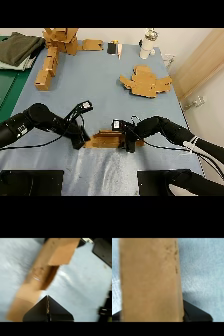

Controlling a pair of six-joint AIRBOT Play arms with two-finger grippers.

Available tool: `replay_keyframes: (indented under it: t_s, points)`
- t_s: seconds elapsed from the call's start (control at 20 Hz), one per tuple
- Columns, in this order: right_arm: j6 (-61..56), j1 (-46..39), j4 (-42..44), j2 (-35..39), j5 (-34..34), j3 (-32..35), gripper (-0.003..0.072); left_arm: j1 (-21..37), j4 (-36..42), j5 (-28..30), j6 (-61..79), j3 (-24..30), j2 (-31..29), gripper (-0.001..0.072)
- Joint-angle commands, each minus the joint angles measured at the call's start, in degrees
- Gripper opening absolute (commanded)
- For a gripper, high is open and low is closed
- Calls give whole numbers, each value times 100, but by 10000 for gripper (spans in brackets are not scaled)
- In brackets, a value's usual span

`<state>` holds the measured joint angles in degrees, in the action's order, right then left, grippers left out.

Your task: Fold the box.

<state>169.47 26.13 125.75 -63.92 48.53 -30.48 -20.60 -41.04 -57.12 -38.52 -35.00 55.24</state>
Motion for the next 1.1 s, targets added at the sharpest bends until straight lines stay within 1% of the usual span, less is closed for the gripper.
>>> replay_keyframes:
  t_s: [0.0, 0.05, 0.15, 0.2, 0.3, 0.45, 0.55, 0.7, 0.9, 1.05]
  points:
    - [0, 4, 7, -2, 0, 2, 521, -466, -11, -667, -2538, 92, -133, 10]
    - [0, 4, 4, -2, -2, 2, 522, -673, 343, -352, -2601, 96, -79, 10]
    - [0, 4, 4, -4, 0, 2, 521, -949, 1342, 599, -2557, 90, 122, 10]
    - [0, 4, 4, -4, 0, 0, 521, -992, 1814, 1056, -2444, 76, 278, 10]
    - [0, 4, 4, -2, 2, 2, 521, -977, 2409, 1626, -2098, 9, 581, 10]
    - [0, 4, 4, -4, 22, 2, 521, -970, 2557, 2277, -2059, -173, 903, 10]
    - [0, 4, 4, -4, 44, 2, 521, -977, 2734, 2702, -2052, -271, 986, 9]
    - [0, 4, 4, -4, 46, 2, 522, -977, 2771, 3117, -1996, -319, 1056, 9]
    - [0, 4, 4, -4, 44, 2, 521, -977, 2601, 3423, -1908, -319, 1248, 9]
    - [0, 4, 4, -4, 44, 2, 521, -977, 2446, 3375, -1912, -321, 1539, 9]
